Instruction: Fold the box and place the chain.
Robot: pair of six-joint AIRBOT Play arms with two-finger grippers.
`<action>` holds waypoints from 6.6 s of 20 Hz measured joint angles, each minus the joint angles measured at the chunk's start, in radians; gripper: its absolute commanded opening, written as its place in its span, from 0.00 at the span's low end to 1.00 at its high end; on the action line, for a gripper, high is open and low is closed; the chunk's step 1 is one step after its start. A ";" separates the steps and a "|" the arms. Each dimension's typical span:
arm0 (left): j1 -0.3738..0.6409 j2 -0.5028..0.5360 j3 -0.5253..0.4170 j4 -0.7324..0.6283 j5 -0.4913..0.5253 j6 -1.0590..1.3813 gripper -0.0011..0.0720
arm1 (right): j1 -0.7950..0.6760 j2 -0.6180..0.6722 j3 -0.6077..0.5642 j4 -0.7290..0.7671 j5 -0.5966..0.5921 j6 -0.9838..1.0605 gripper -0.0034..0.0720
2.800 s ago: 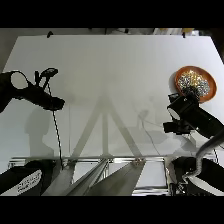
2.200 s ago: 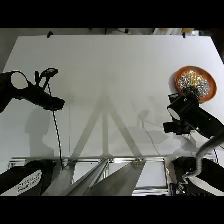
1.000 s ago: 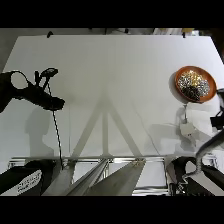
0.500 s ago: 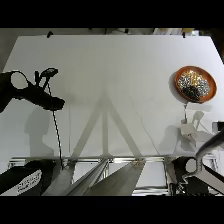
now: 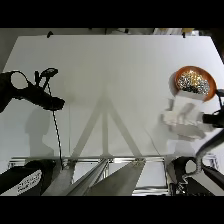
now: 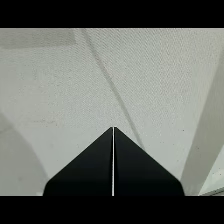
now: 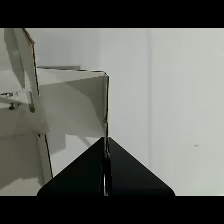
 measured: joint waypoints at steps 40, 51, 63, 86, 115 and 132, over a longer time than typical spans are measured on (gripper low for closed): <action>-0.409 -0.399 0.000 -0.893 0.341 0.784 0.32 | 0.744 0.341 -0.264 0.519 -0.343 0.097 0.07; -0.429 -0.373 0.000 -0.894 0.316 1.138 0.02 | 0.745 0.354 -0.238 0.518 -0.336 0.094 0.30; -0.465 -0.383 0.000 -0.864 0.357 1.491 0.02 | 0.745 0.404 -0.176 0.462 -0.306 0.086 0.30; -0.466 -0.435 0.001 -0.867 0.362 1.519 0.03 | 0.745 0.405 -0.174 0.411 -0.283 -0.071 0.06; -0.466 -0.436 0.001 -0.866 0.359 1.519 0.03 | 1.113 0.427 -0.454 0.509 -0.570 -1.006 0.95; -0.466 -0.436 0.001 -0.866 0.359 1.518 0.03 | 0.769 0.189 -0.275 0.805 -0.540 -1.294 0.95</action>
